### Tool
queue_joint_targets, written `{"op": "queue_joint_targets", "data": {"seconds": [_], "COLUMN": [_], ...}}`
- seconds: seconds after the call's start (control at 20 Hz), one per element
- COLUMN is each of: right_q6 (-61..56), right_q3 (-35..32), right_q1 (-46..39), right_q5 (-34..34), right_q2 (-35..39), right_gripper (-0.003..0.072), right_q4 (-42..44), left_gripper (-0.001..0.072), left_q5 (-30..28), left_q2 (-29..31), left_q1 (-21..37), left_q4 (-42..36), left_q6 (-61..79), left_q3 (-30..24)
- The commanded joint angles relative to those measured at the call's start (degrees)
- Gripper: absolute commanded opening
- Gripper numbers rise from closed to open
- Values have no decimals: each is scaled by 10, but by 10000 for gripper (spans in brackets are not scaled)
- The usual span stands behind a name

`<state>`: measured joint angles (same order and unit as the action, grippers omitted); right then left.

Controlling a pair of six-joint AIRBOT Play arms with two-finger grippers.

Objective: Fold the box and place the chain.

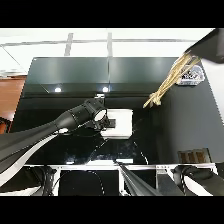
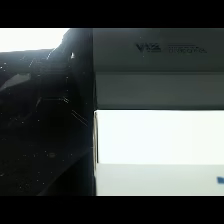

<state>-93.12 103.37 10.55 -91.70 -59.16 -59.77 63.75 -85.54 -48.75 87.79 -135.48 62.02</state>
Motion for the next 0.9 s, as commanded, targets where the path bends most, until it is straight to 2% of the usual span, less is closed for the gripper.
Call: {"op": "queue_joint_targets", "data": {"seconds": [0.0, 0.15, 0.4, 0.85], "right_q6": [-20, -27, -26, -21], "right_q3": [-47, -84, -125, -271], "right_q1": [87, 126, 143, 146], "right_q5": [22, 44, 107, 112], "right_q2": [2, -5, -19, -25], "right_gripper": [7, 7, 7, 9], "right_q4": [8, 25, 66, 63], "left_gripper": [23, 23, 24, 23], "left_q5": [0, 0, 0, -1], "left_q2": [0, 0, 0, 0], "left_q1": [0, 0, 0, 0], "left_q4": [0, 0, 0, 0], "left_q6": [0, 0, 0, 0], "left_q3": [0, 0, 0, 0]}}
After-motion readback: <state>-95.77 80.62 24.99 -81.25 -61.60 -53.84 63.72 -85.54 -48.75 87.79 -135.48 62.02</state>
